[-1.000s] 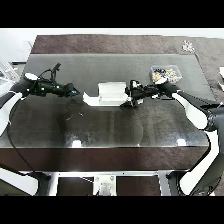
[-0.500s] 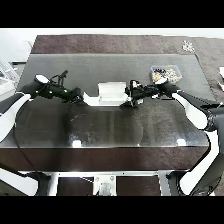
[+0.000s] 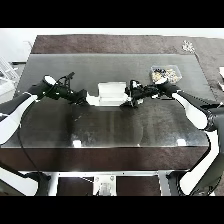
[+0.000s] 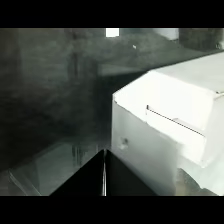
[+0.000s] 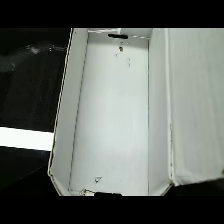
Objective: Fold the box and place the chain.
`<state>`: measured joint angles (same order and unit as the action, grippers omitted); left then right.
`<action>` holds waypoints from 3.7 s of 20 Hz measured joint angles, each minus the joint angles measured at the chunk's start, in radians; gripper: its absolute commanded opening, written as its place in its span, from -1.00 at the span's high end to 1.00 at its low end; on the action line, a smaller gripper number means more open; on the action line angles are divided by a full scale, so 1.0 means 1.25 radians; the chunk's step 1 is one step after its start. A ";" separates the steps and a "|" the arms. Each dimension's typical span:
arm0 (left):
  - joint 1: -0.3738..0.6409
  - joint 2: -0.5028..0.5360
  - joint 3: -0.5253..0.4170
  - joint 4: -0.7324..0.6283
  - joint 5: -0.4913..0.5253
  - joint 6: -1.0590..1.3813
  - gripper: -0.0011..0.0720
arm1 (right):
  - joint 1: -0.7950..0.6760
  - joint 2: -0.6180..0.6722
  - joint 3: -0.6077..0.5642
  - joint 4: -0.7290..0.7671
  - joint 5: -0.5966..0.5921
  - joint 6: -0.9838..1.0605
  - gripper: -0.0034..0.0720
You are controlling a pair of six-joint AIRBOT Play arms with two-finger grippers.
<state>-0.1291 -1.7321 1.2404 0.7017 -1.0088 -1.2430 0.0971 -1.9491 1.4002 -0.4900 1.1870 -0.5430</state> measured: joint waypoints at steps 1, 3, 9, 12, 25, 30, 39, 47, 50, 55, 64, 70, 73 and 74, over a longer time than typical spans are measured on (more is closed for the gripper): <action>-0.001 0.000 0.001 -0.012 -0.005 0.009 0.44 | 0.000 0.000 0.000 0.000 0.000 0.000 -0.66; -0.001 0.004 0.002 -0.040 -0.013 0.033 0.37 | 0.000 0.000 0.000 0.000 0.000 0.000 -0.66; -0.002 0.009 0.005 -0.119 -0.047 0.096 0.37 | 0.000 0.000 0.000 0.000 0.000 0.000 -0.66; -0.002 0.009 0.006 -0.160 -0.052 0.127 0.37 | 0.000 0.000 0.000 0.000 0.000 0.000 -0.66; -0.003 0.009 0.006 -0.208 -0.045 0.156 0.07 | 0.000 0.000 0.000 0.000 0.000 0.000 -0.66; -0.018 0.007 0.006 -0.211 -0.033 0.156 0.07 | 0.000 0.000 0.000 0.000 0.000 0.000 -0.66; -0.037 0.005 0.006 -0.230 -0.027 0.120 0.07 | 0.000 0.000 0.000 0.000 0.000 0.000 -0.66; -0.063 0.005 0.007 -0.219 0.001 0.037 0.07 | 0.000 0.000 0.000 0.000 0.000 0.000 -0.66; -0.065 0.005 0.021 -0.188 0.001 0.004 0.07 | 0.000 0.000 0.000 0.000 0.000 0.000 -0.66; -0.065 0.005 0.046 -0.131 -0.001 -0.044 0.07 | 0.000 0.000 0.000 0.000 0.000 0.000 -0.66; -0.080 0.005 0.054 -0.101 0.012 -0.067 0.07 | 0.000 0.000 0.000 0.000 0.000 0.000 -0.66; -0.084 0.005 0.054 -0.097 0.021 -0.068 0.06 | 0.000 0.000 0.000 0.000 0.000 0.000 -0.66; -0.084 0.005 0.054 -0.092 0.021 -0.069 0.06 | 0.000 0.000 0.000 0.000 0.000 0.000 -0.66; -0.084 0.005 0.054 -0.091 0.021 -0.069 -0.30 | 0.000 0.000 0.000 0.000 0.000 0.000 -0.66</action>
<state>-0.2337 -1.7252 1.3079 0.5884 -0.9829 -1.3293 0.0971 -1.9491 1.4002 -0.4900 1.1870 -0.5426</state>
